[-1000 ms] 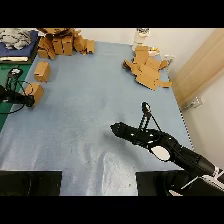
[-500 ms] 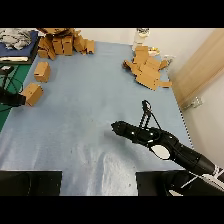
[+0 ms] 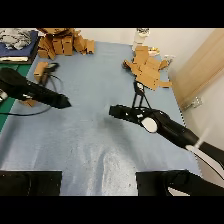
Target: Fold the box.
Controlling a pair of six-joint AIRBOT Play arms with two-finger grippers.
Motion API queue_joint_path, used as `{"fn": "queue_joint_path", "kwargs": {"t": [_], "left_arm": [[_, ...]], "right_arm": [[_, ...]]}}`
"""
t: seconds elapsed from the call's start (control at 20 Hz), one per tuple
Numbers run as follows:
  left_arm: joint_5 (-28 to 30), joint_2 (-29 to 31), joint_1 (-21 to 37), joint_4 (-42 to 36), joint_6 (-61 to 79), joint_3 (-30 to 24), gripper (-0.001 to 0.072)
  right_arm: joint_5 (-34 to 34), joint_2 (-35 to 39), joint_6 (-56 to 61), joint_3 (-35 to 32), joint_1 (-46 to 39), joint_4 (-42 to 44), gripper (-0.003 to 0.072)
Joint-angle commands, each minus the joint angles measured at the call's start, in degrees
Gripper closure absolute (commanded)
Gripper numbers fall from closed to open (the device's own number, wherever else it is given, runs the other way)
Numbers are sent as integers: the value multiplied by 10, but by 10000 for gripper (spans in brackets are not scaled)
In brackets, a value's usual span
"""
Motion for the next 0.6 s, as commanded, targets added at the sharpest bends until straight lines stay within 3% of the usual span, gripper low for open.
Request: {"fn": "queue_joint_path", "kwargs": {"t": [0.0, 0.55], "left_arm": [[57, -1, -102, -27, -19, -19, 697], [53, -6, -105, -30, -19, -19, 696]], "right_arm": [[43, -73, -49, 63, -2, 10, 682], [71, -73, -59, 62, -2, 10, 681]]}}
